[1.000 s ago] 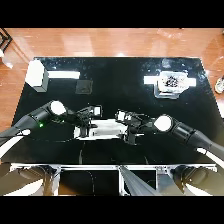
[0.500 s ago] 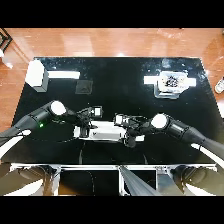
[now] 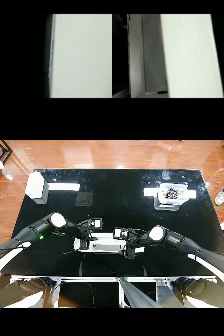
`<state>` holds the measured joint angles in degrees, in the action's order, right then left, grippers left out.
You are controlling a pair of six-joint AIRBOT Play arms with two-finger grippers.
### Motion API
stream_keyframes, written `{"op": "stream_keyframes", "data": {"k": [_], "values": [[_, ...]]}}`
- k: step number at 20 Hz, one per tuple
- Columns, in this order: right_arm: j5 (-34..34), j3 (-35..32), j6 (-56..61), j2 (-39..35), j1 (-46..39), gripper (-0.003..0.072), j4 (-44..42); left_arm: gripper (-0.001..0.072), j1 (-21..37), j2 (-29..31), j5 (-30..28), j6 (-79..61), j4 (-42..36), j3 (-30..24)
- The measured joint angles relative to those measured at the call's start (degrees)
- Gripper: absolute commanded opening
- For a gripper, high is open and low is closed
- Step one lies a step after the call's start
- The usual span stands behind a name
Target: Fold the box and place the chain.
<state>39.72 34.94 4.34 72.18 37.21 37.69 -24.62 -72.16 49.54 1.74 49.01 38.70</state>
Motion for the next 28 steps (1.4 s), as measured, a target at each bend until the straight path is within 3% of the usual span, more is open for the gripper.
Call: {"op": "stream_keyframes", "data": {"k": [28], "values": [[-2.01, -0.02, -1.84, 1.27, 0.37, 0.0699, 1.36, 0.0022, 0.02, 0.00, -0.04, 0.07, -0.07, 0.00]]}}
